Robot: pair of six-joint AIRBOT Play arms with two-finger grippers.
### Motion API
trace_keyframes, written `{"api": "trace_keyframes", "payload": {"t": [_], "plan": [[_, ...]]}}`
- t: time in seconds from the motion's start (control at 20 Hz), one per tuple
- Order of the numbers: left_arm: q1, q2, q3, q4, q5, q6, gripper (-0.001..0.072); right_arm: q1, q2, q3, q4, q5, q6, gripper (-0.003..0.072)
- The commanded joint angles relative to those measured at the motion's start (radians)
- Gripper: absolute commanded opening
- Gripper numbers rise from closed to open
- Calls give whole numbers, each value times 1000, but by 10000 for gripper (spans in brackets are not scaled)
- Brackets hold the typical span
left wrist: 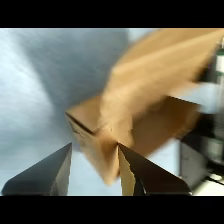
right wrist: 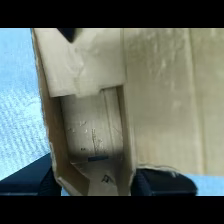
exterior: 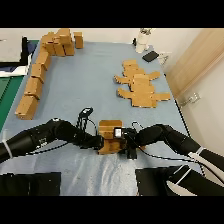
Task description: Fold the box.
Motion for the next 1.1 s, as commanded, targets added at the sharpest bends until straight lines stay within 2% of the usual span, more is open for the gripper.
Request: {"api": "trace_keyframes", "payload": {"t": [0.0, 0.35, 0.65, 0.75, 0.9, 0.95, 1.0, 1.05], "plan": [[-57, -35, 46, 139, -11, -164, 453, 0, 0, 1, 0, 0, 0, 470], [-137, -64, 138, 314, -74, -375, 453, 0, 0, 1, 0, 0, 0, 470], [-227, -229, 328, 484, -278, -533, 449, 0, 0, 1, 0, 0, 0, 470], [-253, -288, 388, 520, -343, -569, 403, 0, 0, 1, 0, 0, 0, 470], [-274, -357, 446, 536, -397, -636, 394, 0, 0, 1, 0, 0, 0, 470], [-278, -370, 457, 536, -406, -642, 177, 0, 0, 1, 0, 0, 0, 470], [-282, -375, 462, 535, -402, -643, 10, 0, 0, 1, 0, 0, 0, 470], [-285, -376, 464, 537, -401, -654, 10, 0, 0, 1, 0, 0, 0, 470]]}}
